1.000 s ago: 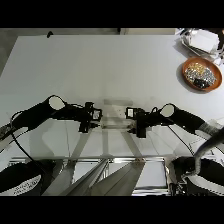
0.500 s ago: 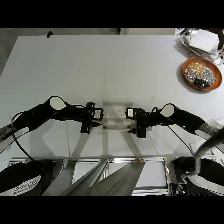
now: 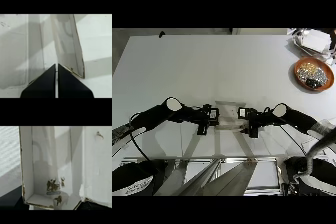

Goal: Fold the box and place the chain.

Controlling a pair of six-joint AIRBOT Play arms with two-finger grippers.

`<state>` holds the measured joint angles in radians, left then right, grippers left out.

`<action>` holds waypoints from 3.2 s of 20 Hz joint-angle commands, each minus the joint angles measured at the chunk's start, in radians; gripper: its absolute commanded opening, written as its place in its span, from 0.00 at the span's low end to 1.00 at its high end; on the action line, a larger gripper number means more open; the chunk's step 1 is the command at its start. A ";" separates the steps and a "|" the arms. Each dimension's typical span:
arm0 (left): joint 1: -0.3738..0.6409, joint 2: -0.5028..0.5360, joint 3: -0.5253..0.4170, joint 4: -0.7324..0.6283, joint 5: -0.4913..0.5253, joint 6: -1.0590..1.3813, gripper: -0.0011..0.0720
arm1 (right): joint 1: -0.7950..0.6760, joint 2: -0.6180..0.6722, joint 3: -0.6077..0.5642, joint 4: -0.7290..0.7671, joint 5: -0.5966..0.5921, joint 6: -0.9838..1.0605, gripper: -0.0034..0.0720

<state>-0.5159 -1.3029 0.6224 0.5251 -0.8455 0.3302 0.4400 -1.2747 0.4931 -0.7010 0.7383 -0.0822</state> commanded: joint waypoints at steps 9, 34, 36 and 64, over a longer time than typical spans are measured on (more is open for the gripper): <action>-0.003 -0.047 0.000 -0.039 0.019 0.003 0.39 | 0.001 -0.001 0.000 0.000 0.000 -0.001 0.47; 0.299 0.217 -0.100 0.378 -0.215 -1.347 0.02 | 0.001 -0.001 0.000 0.000 0.000 -0.001 0.47; 0.251 0.140 -0.099 0.303 -0.162 -1.301 0.03 | 0.001 -0.001 0.000 0.001 0.000 -0.001 0.47; 0.084 0.148 -0.098 0.036 0.008 -1.183 0.50 | 0.001 -0.001 0.000 0.001 0.000 -0.001 0.47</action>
<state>-0.4248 -1.1564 0.5243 0.5713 -0.8371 -0.8524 0.4400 -1.2747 0.4931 -0.7006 0.7380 -0.0834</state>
